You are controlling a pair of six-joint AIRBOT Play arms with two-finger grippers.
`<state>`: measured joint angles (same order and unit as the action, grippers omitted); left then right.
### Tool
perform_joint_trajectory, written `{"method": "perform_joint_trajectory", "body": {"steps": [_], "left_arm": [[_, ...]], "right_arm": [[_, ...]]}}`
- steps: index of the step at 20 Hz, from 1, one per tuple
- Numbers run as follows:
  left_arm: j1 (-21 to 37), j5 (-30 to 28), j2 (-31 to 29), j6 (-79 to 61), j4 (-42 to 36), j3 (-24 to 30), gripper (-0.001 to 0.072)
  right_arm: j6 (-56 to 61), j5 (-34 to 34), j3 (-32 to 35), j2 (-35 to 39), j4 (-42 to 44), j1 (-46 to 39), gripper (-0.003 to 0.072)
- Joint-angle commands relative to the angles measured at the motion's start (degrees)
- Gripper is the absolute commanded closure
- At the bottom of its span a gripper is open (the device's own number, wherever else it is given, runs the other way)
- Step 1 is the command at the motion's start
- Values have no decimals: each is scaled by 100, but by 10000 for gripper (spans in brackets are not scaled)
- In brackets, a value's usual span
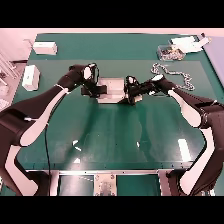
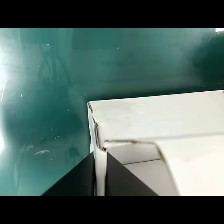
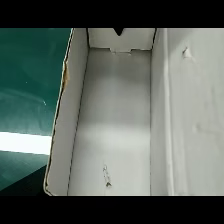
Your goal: Fold the box and place the chain.
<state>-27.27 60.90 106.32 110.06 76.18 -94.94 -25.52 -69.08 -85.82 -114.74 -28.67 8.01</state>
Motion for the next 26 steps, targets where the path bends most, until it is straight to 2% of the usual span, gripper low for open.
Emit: {"method": "perform_joint_trajectory", "body": {"steps": [1,4,5,6,14,16,21,26], "left_arm": [[-7,-44,11,-59,-11,-7,683],[13,4,9,-57,-44,-20,678],[31,74,9,-61,-98,-50,490],[31,133,9,-63,-96,-101,409],[37,181,-109,-214,-138,-160,398],[37,203,-138,-409,-162,-160,148],[168,372,-205,-901,-334,-160,139],[380,636,-592,-1436,-332,-155,140]], "right_arm": [[-2,0,2,-4,13,4,102],[-2,0,2,-4,13,7,102],[-2,0,2,-4,13,7,103],[-2,0,2,-4,13,7,102],[-2,0,2,-4,13,7,102],[-2,0,2,-4,13,7,102],[-2,0,2,-4,13,7,102],[-2,2,2,-4,13,7,102]]}}
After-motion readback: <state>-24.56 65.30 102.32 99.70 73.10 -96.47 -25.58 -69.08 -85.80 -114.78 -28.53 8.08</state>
